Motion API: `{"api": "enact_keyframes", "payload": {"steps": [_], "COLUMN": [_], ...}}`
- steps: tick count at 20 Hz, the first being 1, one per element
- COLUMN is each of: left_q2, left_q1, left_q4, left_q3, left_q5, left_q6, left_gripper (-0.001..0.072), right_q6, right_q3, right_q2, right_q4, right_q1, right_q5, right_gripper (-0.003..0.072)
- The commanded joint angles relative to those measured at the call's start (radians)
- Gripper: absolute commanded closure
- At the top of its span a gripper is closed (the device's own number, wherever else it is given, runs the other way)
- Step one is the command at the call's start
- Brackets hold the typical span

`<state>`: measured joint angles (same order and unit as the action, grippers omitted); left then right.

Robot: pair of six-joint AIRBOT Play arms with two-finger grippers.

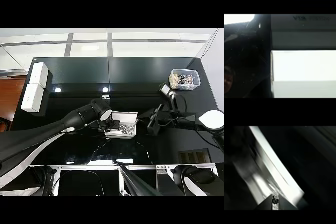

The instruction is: Fold the box and place the chain.

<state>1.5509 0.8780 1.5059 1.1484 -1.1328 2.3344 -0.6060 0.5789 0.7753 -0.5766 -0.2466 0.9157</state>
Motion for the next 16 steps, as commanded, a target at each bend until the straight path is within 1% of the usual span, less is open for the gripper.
{"api": "enact_keyframes", "payload": {"steps": [1,2,4,6,7,9,10,11,12,13,15,16], "left_q2": [0.004,0.006,0.015,0.023,0.023,0.022,0.019,0.013,0.002,-0.016,-0.082,-0.131], "left_q1": [0.000,0.000,0.000,0.000,0.000,0.000,0.002,0.003,0.003,0.006,0.013,0.021], "left_q4": [0.001,0.001,0.001,-0.007,-0.009,-0.024,-0.021,-0.015,-0.005,0.020,0.084,0.146], "left_q3": [0.000,0.000,0.000,0.000,0.000,0.009,0.021,0.034,0.047,0.059,0.062,0.060], "left_q5": [0.002,-0.002,-0.004,-0.026,-0.031,-0.031,-0.031,-0.033,-0.039,-0.052,-0.065,-0.094], "left_q6": [0.000,0.000,-0.001,-0.001,0.000,0.040,0.067,0.079,0.080,0.079,0.017,-0.012], "left_gripper": [0.0681,0.0681,0.0681,0.0681,0.0681,0.0679,0.0638,0.0454,0.0199,0.0171,0.0171,0.0171], "right_q6": [-0.079,-0.080,-0.130,-0.144,-0.154,-0.158,-0.158,-0.157,-0.157,-0.157,-0.157,-0.157], "right_q3": [0.013,0.013,0.018,0.018,0.018,0.018,0.018,0.018,0.018,0.018,0.018,0.018], "right_q2": [0.025,0.040,0.032,0.028,0.028,0.028,0.028,0.028,0.028,0.028,0.028,0.028], "right_q4": [0.197,0.149,0.006,-0.119,-0.156,-0.161,-0.161,-0.161,-0.162,-0.162,-0.161,-0.161], "right_q1": [-0.035,-0.042,0.003,0.094,0.137,0.206,0.227,0.241,0.246,0.247,0.247,0.247], "right_q5": [-0.028,-0.035,-0.032,-0.008,0.000,0.023,0.040,0.058,0.068,0.068,0.067,0.067], "right_gripper": [0.0422,0.0308,0.0317,0.0317,0.0316,0.0317,0.0316,0.0317,0.0316,0.0316,0.0317,0.0316]}}
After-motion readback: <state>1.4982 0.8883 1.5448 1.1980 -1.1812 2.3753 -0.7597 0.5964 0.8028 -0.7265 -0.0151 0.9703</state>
